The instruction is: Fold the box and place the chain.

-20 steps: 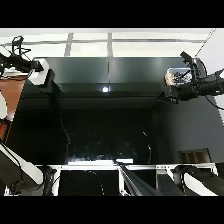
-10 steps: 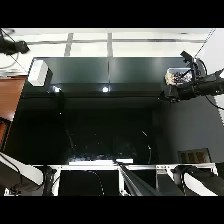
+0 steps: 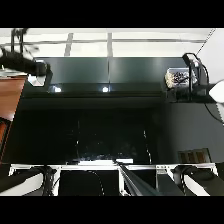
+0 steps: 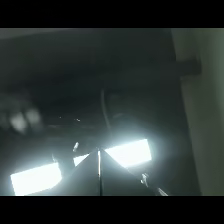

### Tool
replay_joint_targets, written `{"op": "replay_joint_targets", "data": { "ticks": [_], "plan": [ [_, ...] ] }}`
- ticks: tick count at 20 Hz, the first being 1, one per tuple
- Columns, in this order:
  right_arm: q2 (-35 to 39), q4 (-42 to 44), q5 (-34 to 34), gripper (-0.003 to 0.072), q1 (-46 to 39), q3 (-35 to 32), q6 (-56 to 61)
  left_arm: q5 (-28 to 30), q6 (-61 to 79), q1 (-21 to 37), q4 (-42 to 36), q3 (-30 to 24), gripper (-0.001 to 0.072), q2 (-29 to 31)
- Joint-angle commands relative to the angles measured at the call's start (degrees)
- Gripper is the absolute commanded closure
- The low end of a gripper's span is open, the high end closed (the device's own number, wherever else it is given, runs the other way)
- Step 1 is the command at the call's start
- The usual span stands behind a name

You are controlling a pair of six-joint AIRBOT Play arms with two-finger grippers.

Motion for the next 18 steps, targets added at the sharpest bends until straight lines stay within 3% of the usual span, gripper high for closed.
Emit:
{"op": "replay_joint_targets", "data": {
  "ticks": [1,3,6,10,18],
  "plan": [
    [4.61,-10.45,-11.65,0.0671,-0.28,-10.73,4.66,13.03,-0.98,-2.93,1.44,-25.42,0.0687,18.36],
    [4.52,-9.60,-10.93,0.0670,-0.52,-12.81,6.58,13.73,-4.63,-1.11,1.27,-33.75,0.0687,25.66],
    [4.55,-7.32,-9.11,0.0670,-0.52,-12.85,7.04,13.29,-5.40,0.17,1.55,-40.02,0.0685,33.53],
    [4.55,-7.32,-9.11,0.0670,-0.52,-12.85,7.04,9.92,-5.18,0.33,2.97,-40.30,0.0685,38.14],
    [4.55,-7.32,-9.11,0.0670,-0.52,-12.85,7.04,9.92,-5.18,0.33,2.97,-40.30,0.0684,38.18]
  ]
}}
